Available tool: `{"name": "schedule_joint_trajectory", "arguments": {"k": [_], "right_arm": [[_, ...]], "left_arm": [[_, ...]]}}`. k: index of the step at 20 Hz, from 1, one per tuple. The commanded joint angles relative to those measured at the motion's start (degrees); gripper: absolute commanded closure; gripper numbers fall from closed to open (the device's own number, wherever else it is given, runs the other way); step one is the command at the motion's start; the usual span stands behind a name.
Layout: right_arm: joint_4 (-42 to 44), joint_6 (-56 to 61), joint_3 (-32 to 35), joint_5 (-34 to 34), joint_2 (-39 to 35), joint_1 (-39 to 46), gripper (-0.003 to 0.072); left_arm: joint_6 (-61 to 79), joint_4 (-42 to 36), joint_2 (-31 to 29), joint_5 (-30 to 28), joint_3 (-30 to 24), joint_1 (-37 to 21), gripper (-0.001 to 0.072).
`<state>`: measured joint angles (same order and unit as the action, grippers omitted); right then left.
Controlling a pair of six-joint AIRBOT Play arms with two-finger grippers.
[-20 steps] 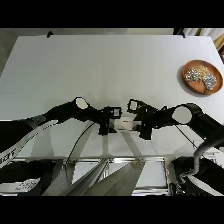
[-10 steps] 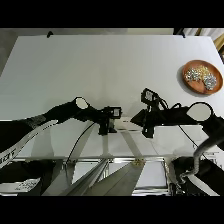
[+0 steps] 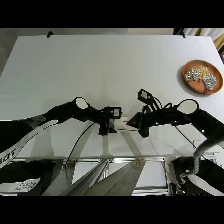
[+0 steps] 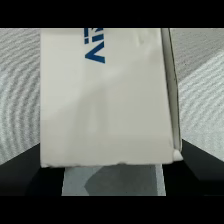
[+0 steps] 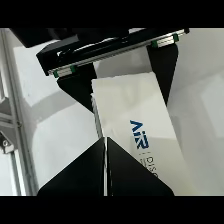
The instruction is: Fold the box and place the chain.
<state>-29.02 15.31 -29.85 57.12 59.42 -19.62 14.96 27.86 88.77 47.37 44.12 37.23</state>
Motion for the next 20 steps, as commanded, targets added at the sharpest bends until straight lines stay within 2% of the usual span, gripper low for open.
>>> {"name": "schedule_joint_trajectory", "arguments": {"k": [1,10,14,20], "right_arm": [[1.57,-2.19,0.90,0.72,2.01,0.04,0.0674],[2.99,-3.98,3.10,-0.92,2.01,0.04,0.0674],[11.43,-9.90,3.04,2.43,1.81,0.04,0.0673],[8.63,-9.73,2.97,-0.52,1.88,0.15,0.0672]], "left_arm": [[0.02,0.00,-0.04,-0.02,0.04,0.00,0.0313],[0.02,0.00,-0.04,0.00,0.04,0.00,0.0313],[0.02,0.02,-0.04,-0.02,0.04,0.00,0.0313],[0.02,0.02,-0.04,0.00,0.04,0.00,0.0313]]}}
